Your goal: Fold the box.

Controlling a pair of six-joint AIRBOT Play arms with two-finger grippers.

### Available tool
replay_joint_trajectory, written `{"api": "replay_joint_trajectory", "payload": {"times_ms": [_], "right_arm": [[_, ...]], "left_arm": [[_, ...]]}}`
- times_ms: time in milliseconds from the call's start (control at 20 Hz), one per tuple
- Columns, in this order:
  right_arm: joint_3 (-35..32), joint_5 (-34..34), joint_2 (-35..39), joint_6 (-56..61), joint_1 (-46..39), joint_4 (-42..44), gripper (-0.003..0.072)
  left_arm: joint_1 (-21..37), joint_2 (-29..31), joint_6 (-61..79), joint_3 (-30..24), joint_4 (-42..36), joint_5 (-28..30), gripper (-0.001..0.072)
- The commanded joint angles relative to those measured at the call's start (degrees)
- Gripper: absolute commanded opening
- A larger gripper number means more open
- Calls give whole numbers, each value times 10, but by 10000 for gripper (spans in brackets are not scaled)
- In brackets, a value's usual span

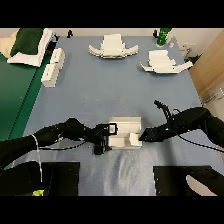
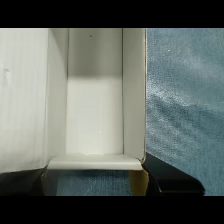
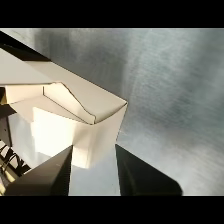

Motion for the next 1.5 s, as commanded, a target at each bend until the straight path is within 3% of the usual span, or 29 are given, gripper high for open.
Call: {"api": "replay_joint_trajectory", "payload": {"times_ms": [0,250,500,750,1000,1150,1200,1250,1300,1450], "right_arm": [[3,59,-11,51,58,-31,426],[46,111,-14,307,198,-237,421],[108,87,-34,571,331,-411,420],[174,22,-136,691,402,-475,419],[191,-23,-200,722,404,-478,400],[193,-22,-200,742,404,-480,335],[193,-21,-201,742,404,-480,246],[193,-19,-201,742,404,-480,90],[193,-15,-201,739,404,-480,1],[193,-14,-201,734,405,-479,1]], "left_arm": [[0,0,0,0,0,0,383],[0,0,0,0,0,0,383],[0,0,0,0,0,0,383],[0,0,0,0,0,0,383],[0,0,0,0,0,0,383],[0,0,0,0,0,0,383],[0,0,0,0,0,0,383],[0,0,0,0,0,0,383],[0,0,0,0,0,0,383],[0,0,0,0,0,0,383]]}}
